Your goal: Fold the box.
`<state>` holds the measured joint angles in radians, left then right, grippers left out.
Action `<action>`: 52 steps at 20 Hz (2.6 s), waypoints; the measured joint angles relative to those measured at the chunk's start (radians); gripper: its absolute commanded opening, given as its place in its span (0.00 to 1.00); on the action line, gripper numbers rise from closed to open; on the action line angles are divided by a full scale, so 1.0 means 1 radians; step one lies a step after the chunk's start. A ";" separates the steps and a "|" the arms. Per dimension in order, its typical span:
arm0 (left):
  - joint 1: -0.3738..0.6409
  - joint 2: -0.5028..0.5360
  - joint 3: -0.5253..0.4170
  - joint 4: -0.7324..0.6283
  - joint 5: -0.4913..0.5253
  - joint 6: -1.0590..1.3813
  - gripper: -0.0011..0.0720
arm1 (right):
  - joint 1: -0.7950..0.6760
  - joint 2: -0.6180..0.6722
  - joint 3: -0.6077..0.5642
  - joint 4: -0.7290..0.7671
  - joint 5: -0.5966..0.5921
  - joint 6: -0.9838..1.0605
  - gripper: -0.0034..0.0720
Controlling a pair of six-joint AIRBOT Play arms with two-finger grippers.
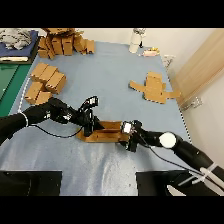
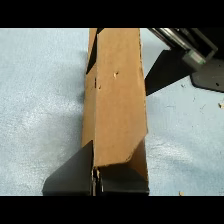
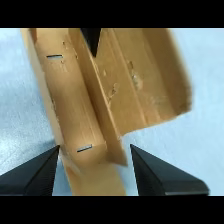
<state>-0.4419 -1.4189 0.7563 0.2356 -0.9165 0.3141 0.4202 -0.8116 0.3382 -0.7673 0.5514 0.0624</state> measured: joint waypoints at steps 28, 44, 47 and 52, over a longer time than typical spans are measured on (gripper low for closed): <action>-0.001 0.000 0.000 0.001 -0.002 0.000 0.04 | -0.151 -0.182 0.098 0.128 0.301 -0.220 1.00; -0.001 0.000 0.000 0.000 -0.001 0.000 0.04 | -0.151 -0.243 0.099 0.187 0.303 -0.360 1.00; -0.001 0.000 0.000 0.000 0.000 0.000 0.04 | -0.151 -0.256 0.099 0.198 0.296 -0.380 1.00; -0.001 0.000 0.000 -0.002 0.003 0.000 0.04 | -0.150 -0.274 0.098 0.203 0.256 -0.393 1.00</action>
<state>-0.4427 -1.4189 0.7563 0.2340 -0.9134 0.3141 0.2703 -1.0859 0.4366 -0.5644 0.8070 -0.3305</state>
